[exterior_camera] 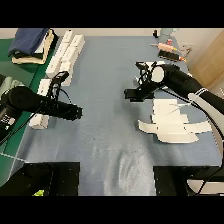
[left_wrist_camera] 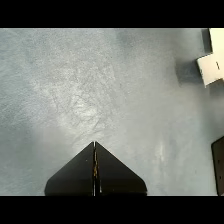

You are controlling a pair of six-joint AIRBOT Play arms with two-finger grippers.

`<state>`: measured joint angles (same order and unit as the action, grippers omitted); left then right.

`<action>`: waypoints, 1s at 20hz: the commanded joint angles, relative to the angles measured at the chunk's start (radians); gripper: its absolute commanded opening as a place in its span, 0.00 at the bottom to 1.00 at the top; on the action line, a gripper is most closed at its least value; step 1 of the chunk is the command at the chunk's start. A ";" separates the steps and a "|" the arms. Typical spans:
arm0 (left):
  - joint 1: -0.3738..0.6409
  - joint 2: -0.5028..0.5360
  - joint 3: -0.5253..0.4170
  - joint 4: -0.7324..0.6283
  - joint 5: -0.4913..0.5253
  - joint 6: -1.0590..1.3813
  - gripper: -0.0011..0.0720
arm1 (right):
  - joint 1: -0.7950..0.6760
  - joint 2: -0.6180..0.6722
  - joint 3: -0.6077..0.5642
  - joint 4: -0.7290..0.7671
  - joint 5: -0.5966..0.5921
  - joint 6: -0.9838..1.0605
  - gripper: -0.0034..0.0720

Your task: Fold the box.

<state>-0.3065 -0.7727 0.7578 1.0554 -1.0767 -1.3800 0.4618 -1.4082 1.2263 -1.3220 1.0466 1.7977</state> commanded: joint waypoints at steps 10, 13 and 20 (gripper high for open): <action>0.000 0.001 0.000 0.000 0.000 0.000 0.04 | 0.001 0.000 0.000 0.002 0.000 0.000 0.05; 0.000 0.001 0.000 0.000 0.000 0.000 0.04 | 0.001 0.000 0.000 0.003 -0.002 0.002 0.05; 0.000 0.000 0.000 -0.001 0.099 0.002 0.04 | -0.046 0.001 0.117 0.037 0.098 0.000 0.08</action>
<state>-0.3065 -0.7727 0.7578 1.0542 -1.0203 -1.3796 0.4465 -1.4090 1.2705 -1.2652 1.0439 1.7981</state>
